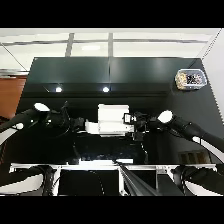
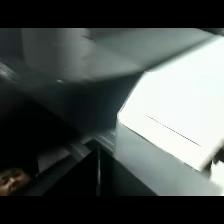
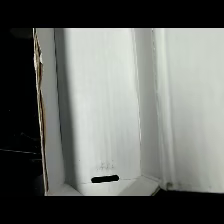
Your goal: Fold the box and place the chain.
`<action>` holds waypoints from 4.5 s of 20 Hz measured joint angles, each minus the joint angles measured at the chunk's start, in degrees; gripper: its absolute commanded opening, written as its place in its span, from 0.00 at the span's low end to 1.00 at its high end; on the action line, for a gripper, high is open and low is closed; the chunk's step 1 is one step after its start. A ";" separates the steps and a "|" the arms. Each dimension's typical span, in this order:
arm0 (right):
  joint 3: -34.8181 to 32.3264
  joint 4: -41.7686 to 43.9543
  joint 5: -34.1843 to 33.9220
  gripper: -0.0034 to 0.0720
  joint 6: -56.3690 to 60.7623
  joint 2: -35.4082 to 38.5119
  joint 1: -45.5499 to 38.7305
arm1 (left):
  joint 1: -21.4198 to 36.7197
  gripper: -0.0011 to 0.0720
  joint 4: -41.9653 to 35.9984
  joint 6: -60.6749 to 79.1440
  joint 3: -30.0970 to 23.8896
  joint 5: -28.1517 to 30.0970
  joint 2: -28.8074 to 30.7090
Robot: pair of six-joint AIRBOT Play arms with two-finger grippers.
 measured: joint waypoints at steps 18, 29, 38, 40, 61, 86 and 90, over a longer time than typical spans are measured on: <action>0.02 0.00 0.07 0.46 0.00 0.00 0.00 | -8.44 0.69 -0.68 1.31 9.44 -7.28 -1.07; 0.00 0.02 0.07 0.46 0.17 0.00 0.00 | -15.23 0.69 10.23 -18.53 16.59 -1.22 -1.09; 0.02 0.00 0.13 0.46 0.13 0.00 0.00 | -20.22 0.69 15.80 -28.48 18.01 1.16 -1.09; 0.00 0.00 0.11 0.46 0.13 0.00 0.00 | -21.29 0.69 17.03 -30.18 18.12 2.19 -1.09; 0.00 0.04 0.02 0.46 0.11 0.00 0.00 | -35.63 0.69 50.66 -63.89 26.05 0.17 -2.82; 0.00 -0.02 0.04 0.46 0.02 0.00 0.00 | -39.63 0.47 49.31 -73.88 27.47 1.90 -6.45; 0.02 -0.04 0.13 0.46 0.20 0.00 0.00 | -39.63 0.05 50.31 -74.12 27.41 0.90 -6.47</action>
